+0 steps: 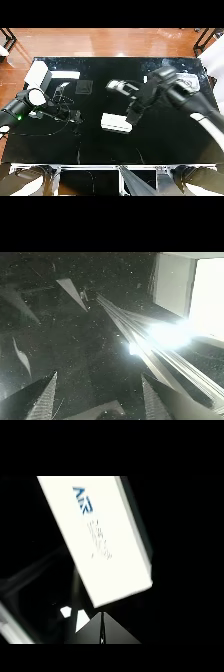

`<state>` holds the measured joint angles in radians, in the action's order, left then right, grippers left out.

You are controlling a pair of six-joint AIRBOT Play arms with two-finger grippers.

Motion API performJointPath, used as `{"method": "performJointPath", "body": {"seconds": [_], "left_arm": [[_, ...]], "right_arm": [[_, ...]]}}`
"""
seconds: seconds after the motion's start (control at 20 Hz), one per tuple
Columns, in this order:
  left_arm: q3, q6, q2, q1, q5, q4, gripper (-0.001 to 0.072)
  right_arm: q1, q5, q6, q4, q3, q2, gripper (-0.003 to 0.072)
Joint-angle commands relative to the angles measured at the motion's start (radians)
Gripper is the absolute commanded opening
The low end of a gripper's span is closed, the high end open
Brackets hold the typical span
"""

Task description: Fold the box and place the chain.

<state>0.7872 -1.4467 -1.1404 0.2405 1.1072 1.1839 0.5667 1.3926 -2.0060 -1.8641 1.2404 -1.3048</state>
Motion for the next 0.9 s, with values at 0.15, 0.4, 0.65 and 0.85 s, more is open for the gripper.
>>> {"method": "performJointPath", "body": {"seconds": [0.15,0.4,0.65,0.85], "left_arm": [[0.000,0.027,-0.001,0.001,-0.009,-0.023,0.0632],[0.000,0.030,-0.001,0.001,-0.009,-0.022,0.0632],[0.000,0.031,-0.001,0.001,-0.010,-0.022,0.0631],[0.000,0.031,-0.001,0.001,-0.010,-0.022,0.0632]], "right_arm": [[-0.256,-0.290,0.067,-0.637,-0.414,0.138,0.0021],[-0.171,-0.504,0.119,-0.691,-0.462,0.047,0.0021],[-0.171,-0.485,0.122,-0.715,-0.462,0.005,0.0021],[-0.158,-0.465,0.122,-0.731,-0.462,0.005,0.0021]]}}
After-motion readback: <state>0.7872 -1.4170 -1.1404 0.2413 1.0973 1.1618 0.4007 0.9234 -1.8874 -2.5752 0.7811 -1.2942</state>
